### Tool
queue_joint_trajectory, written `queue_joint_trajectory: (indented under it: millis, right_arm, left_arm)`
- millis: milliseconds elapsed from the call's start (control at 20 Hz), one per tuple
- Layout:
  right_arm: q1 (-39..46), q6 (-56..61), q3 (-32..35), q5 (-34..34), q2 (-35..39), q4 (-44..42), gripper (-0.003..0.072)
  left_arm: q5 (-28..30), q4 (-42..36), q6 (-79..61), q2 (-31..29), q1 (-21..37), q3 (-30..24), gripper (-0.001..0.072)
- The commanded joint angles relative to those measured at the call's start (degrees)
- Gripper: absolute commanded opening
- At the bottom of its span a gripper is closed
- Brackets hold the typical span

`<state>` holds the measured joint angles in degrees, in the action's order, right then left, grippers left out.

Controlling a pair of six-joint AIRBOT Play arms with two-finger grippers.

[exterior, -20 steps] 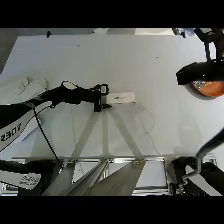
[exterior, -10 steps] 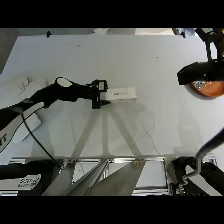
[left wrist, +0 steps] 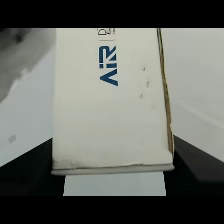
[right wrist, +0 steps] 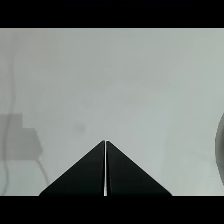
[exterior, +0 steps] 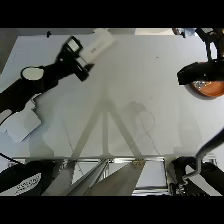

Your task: Fold the box and place the chain.

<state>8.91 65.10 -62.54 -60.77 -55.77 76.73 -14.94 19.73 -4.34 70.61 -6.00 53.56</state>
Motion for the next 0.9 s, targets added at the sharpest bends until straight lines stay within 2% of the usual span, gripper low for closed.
queue_joint_trajectory:
  millis: [0,100,350,850]
  right_arm:
    - [0.02,0.0,-0.07,-0.02,0.04,-0.02,0.002]
    - [0.02,0.0,-0.07,-0.02,0.04,-0.02,0.002]
    - [0.02,0.0,-0.07,-0.02,0.04,-0.02,0.002]
    - [0.02,0.0,-0.07,0.0,0.04,-0.02,0.002]
  left_arm:
    - [8.87,0.02,18.69,-1.49,5.92,0.04,0.0004]
    - [9.03,0.57,24.61,-0.74,8.96,0.04,0.0004]
    - [9.7,0.57,28.96,3.67,13.29,0.02,0.0005]
    - [10.56,0.48,31.89,15.21,13.73,0.02,0.0006]
